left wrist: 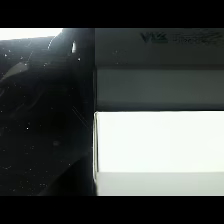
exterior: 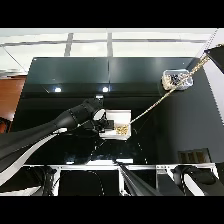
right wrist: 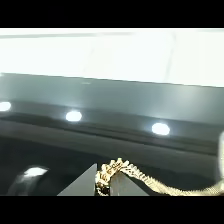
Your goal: Fold the box and place the chain.
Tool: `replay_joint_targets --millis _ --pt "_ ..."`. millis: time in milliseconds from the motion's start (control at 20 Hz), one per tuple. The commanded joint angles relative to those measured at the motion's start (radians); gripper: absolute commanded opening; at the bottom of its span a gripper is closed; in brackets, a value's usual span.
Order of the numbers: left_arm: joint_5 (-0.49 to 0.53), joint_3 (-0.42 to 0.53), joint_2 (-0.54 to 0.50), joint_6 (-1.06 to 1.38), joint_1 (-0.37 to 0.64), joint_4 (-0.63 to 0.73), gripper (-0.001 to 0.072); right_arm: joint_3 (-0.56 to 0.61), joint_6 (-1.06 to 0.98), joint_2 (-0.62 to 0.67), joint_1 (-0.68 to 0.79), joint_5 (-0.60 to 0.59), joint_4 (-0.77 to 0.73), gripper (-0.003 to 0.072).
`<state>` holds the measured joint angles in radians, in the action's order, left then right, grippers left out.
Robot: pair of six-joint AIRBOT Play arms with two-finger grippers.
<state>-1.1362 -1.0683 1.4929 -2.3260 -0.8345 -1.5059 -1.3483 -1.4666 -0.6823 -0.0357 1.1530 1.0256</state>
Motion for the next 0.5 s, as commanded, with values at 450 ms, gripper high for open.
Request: replay_joint_targets --millis 450 --pt "-0.002 0.0 0.0 0.0 0.0 0.0 0.0028 -0.002 0.031 0.013 -0.011 0.201 -0.305 0.0015"
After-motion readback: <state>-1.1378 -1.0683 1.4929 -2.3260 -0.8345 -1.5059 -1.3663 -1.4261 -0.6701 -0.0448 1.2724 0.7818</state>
